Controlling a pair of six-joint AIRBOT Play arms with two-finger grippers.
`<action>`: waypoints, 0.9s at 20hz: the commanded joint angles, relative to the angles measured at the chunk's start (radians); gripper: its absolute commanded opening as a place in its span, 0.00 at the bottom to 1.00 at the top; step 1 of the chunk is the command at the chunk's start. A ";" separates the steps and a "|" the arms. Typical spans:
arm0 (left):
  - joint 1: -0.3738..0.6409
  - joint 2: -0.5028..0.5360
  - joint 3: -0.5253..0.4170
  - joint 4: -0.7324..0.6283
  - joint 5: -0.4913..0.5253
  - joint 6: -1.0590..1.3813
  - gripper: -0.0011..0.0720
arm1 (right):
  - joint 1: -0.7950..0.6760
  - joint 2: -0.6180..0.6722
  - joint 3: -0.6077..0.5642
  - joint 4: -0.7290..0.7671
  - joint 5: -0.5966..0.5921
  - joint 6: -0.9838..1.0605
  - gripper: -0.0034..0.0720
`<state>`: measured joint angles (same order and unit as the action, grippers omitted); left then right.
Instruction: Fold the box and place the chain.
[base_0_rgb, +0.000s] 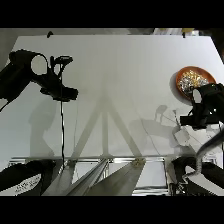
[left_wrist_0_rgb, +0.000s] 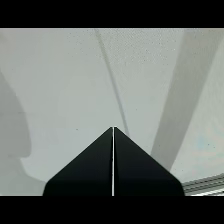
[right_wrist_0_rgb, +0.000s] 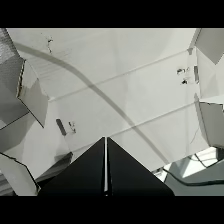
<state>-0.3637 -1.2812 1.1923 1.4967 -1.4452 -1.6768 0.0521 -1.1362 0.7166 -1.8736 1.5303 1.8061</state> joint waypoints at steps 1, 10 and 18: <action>0.001 0.000 0.000 0.000 0.000 0.000 0.03 | 0.000 0.000 0.000 0.000 0.000 0.000 0.06; 0.001 0.000 0.000 0.000 0.000 0.000 0.03 | 0.000 0.000 0.000 0.000 0.000 0.000 0.06; 0.001 0.000 0.000 0.000 0.000 0.000 0.03 | 0.000 0.000 0.000 0.001 -0.072 0.001 0.06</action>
<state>-0.3637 -1.2812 1.1923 1.4967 -1.4452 -1.6768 0.0521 -1.1362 0.7166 -1.8736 1.5166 1.8061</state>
